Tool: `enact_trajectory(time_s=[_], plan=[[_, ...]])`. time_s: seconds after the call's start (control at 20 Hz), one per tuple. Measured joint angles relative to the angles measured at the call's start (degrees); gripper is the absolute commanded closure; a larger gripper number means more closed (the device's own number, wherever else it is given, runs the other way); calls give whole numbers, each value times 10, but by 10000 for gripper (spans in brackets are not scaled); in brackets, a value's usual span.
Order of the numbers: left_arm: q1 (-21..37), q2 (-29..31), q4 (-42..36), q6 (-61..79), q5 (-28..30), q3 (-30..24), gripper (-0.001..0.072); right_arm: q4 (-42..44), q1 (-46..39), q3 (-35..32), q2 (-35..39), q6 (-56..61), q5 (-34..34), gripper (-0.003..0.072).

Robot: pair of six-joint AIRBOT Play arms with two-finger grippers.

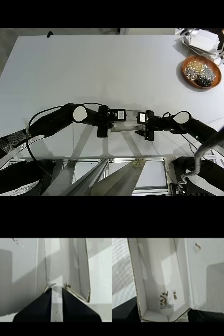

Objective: Fold the box and place the chain.

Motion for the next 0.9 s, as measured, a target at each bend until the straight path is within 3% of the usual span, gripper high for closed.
enact_trajectory(time_s=[0.1,0.35,0.4,0.45,0.5,0.55,0.9], plan=[[0,-7,-18,0,0,0,340,0,0,0,0,0,0,275],[0,-15,-34,0,-9,0,318,-1,0,0,0,-1,0,275],[0,-15,-35,0,-12,0,332,-1,0,0,0,-1,0,275],[0,-13,-36,-1,-16,0,455,-1,0,0,0,-1,0,275],[1,-10,-36,-2,-24,0,660,-1,0,0,0,-2,0,275],[1,-3,-36,-7,-35,0,708,-1,0,0,0,-2,0,275],[53,111,47,-190,-135,0,710,0,0,0,0,0,0,275]])
